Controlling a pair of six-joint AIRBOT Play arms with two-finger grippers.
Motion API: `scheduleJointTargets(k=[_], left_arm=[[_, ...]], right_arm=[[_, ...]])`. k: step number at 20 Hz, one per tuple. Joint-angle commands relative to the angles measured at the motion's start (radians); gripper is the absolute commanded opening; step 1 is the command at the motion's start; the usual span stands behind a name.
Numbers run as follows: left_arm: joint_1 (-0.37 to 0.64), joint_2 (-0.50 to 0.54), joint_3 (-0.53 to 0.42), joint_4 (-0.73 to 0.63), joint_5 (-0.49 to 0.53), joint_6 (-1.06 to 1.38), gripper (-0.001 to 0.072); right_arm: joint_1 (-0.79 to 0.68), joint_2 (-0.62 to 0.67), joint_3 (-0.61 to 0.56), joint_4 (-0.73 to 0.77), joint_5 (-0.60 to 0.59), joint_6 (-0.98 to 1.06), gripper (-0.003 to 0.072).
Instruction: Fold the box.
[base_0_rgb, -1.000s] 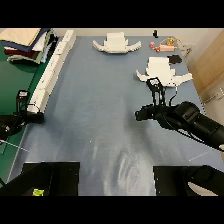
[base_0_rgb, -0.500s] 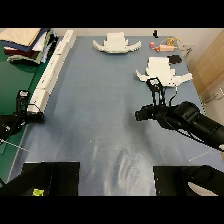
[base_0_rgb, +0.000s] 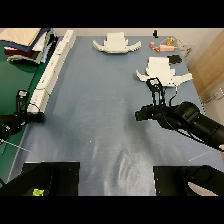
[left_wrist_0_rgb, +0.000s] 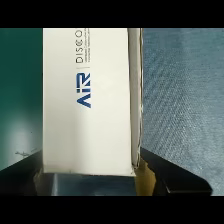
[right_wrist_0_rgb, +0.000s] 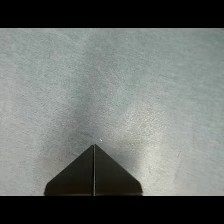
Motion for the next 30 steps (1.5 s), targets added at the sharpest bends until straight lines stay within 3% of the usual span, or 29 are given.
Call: scheduleJointTargets(k=[1,3,8,10,11,12,13,17,20,26,30], left_arm=[[0.001,0.034,0.001,0.016,-0.030,-0.140,0.0697],[0.023,0.105,0.001,0.102,-0.141,-0.214,0.0697],[0.169,0.318,0.001,0.601,-0.546,-0.666,0.0697],[0.209,0.423,0.003,0.706,-0.710,-0.776,0.0673],[0.214,0.471,0.008,0.705,-0.779,-0.823,0.0488],[0.209,0.520,0.018,0.690,-0.856,-0.849,0.0201],[0.201,0.559,0.031,0.659,-0.912,-0.861,0.0016],[0.096,0.627,0.104,0.418,-1.040,-0.919,0.0016],[-0.089,0.519,0.212,0.341,-1.058,-1.012,0.0015],[-0.544,0.092,0.536,0.339,-0.986,-1.080,0.0015],[-0.759,-0.125,0.658,0.339,-0.947,-1.080,0.0015]], right_arm=[[0.000,-0.001,0.001,0.000,-0.001,0.000,0.0003],[0.000,-0.001,0.001,0.000,-0.002,0.000,0.0003],[0.000,-0.001,0.001,0.019,-0.066,0.002,0.0004],[0.000,-0.001,0.001,0.037,-0.082,0.002,0.0004],[0.000,-0.002,0.001,0.060,-0.081,0.002,0.0004],[0.000,-0.005,0.001,0.087,-0.080,0.002,0.0003],[0.000,-0.012,0.002,0.106,-0.081,0.001,0.0004],[0.000,-0.055,0.031,0.144,-0.105,0.000,0.0004],[0.000,-0.130,0.135,0.151,-0.174,-0.012,0.0004],[0.000,-0.338,0.423,0.247,-0.357,-0.083,0.0004],[0.000,-0.423,0.520,0.337,-0.415,-0.083,0.0004]])
